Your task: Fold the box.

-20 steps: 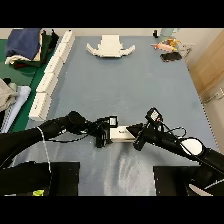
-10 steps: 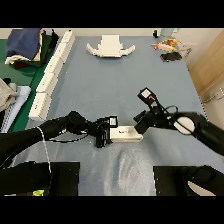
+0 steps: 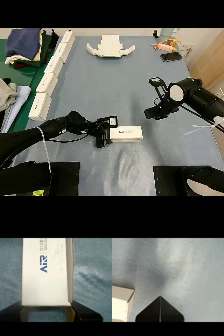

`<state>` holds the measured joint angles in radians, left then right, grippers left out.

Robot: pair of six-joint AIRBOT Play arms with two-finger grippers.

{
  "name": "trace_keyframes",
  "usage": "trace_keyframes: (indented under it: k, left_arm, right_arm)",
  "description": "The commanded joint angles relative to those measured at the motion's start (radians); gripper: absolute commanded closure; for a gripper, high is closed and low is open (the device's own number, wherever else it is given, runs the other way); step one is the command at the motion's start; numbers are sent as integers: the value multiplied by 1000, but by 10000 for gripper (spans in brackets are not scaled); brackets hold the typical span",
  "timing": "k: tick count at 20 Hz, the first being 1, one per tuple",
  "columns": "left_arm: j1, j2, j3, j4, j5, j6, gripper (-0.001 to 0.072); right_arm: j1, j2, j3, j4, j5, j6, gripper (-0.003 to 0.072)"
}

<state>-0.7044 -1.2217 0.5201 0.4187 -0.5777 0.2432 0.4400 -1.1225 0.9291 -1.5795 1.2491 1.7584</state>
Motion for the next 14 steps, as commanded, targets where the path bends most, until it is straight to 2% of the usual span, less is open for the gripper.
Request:
trace_keyframes:
  k: [1, 14]
  left_arm:
    - [0, 0, 0, 0, -1, 0, 111]
    - [0, 0, 0, -11, 0, 0, 110]
  right_arm:
    - [-8, -18, 21, -8, 60, 111, 684]
    - [-8, -18, 21, 78, 52, 123, 684]
